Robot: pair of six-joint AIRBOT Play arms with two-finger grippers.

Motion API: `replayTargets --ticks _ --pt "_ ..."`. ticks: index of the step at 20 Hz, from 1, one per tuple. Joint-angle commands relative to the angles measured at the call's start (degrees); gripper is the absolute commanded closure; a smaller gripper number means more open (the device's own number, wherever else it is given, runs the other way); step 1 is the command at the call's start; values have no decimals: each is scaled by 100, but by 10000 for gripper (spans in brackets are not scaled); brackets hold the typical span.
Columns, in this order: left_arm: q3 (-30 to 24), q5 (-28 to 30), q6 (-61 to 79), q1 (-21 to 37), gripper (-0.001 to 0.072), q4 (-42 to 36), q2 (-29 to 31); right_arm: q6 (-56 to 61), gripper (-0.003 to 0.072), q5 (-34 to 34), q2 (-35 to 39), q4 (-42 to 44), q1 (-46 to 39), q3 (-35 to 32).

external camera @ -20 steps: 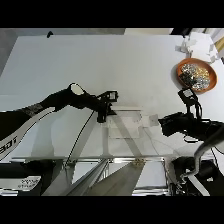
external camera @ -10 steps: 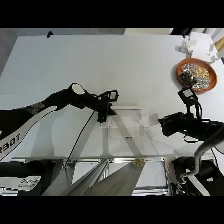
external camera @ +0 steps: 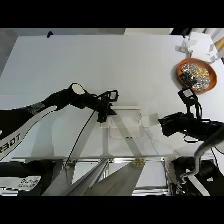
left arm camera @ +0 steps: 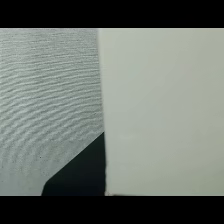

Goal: Fold the box and place the chain.

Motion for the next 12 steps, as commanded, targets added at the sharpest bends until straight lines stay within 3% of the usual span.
replayTargets --ticks 1,3,5,6,9,12 --pt "2 4 0 -4 699 7 -4 -7 370 0 4 4 -4 7" --pt "2 4 0 -4 699 7 -4 -192 409 -7 4 13 -4 7" --pt "4 4 0 -4 699 9 -4 -507 603 -4 4 13 -4 7" --pt "2 4 0 -4 699 7 -4 -719 664 -7 4 35 -4 7" --pt "4 4 0 -4 699 7 -4 -1971 670 42 4 400 -4 4" --pt "2 4 0 -4 699 7 -4 -3781 670 566 4 1320 -2 7"
